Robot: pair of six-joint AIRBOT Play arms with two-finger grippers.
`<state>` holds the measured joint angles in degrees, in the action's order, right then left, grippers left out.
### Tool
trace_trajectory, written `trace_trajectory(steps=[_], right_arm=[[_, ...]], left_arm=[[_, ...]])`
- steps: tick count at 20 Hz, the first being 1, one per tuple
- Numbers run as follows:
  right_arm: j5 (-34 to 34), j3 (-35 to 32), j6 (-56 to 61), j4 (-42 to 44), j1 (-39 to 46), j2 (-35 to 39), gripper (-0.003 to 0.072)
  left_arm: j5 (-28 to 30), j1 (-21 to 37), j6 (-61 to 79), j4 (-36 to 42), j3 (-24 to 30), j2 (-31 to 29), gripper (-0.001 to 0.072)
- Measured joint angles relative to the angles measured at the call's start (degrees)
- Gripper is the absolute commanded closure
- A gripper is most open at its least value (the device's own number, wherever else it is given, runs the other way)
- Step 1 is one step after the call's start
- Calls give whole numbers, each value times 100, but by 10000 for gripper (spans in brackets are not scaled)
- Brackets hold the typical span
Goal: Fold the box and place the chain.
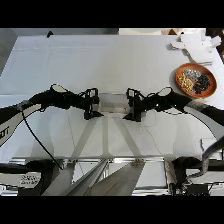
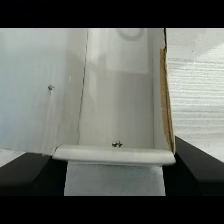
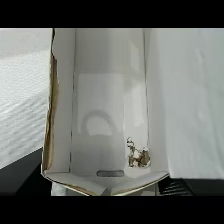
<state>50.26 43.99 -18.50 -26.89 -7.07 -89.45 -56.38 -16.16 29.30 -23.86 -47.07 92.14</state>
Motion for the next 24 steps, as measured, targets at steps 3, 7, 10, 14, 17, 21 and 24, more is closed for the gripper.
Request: trace_trajectory(steps=[3, 7, 10, 14, 17, 21, 24], right_arm=[[-76, 0, 7, -125, -2, 107, -12], [-46, 0, 81, -544, 2, 367, -14], [-26, 0, 343, -898, 2, 671, -11], [-13, 0, 922, -1580, 2, 1198, -4], [20, 0, 1497, -2157, 2, 1716, 63], [116, 0, 2044, -2332, 2, 2396, 657], [203, 0, 2210, -1770, 2, 2680, 675]], left_arm=[[44, 0, -7, 26, 0, 0, 453], [24, 0, -4, 13, -2, 0, 453], [15, 0, -4, 9, -2, 0, 453], [7, 0, -4, 7, -2, 0, 453], [2, 0, -2, 4, -2, 0, 453], [0, 0, 0, 4, -2, 0, 453], [0, 0, 2, 2, -2, 0, 453]])
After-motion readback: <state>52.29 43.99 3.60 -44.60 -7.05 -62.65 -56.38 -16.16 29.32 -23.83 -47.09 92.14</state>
